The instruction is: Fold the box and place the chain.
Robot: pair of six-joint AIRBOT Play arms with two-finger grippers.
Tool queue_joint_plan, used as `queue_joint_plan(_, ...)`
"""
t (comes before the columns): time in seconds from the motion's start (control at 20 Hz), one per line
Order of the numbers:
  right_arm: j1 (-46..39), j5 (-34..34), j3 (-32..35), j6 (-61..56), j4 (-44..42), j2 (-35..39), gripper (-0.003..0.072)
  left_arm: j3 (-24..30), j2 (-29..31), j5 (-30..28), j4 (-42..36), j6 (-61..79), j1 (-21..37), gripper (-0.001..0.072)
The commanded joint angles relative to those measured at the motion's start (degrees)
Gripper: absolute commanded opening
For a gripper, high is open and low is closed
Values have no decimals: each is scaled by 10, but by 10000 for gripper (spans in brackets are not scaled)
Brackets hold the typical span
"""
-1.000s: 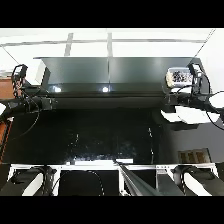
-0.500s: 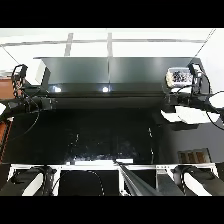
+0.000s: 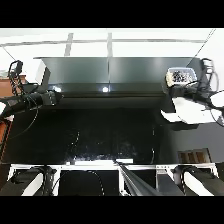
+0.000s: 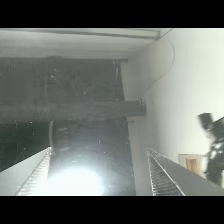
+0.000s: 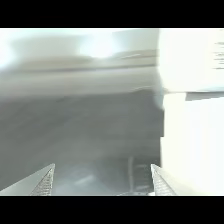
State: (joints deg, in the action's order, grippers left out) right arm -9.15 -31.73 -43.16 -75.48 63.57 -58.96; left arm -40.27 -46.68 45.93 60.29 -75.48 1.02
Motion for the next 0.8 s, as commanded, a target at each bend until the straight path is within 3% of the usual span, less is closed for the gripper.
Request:
queue_joint_plan(0.0,-137,-25,-70,-149,131,-71,707,0,-3,-5,-3,-1,0,708)
queue_joint_plan(0.25,-366,-222,-313,-50,115,-267,707,0,-3,-4,6,1,0,707)
queue_joint_plan(0.4,-417,-371,-442,17,100,-380,706,1,-6,-4,5,1,0,708)
queue_joint_plan(0.55,-410,-514,-512,109,94,-468,706,1,-14,-4,5,1,0,708)
queue_joint_plan(0.75,-378,-502,-513,157,78,-484,702,1,-33,0,-4,0,0,707)
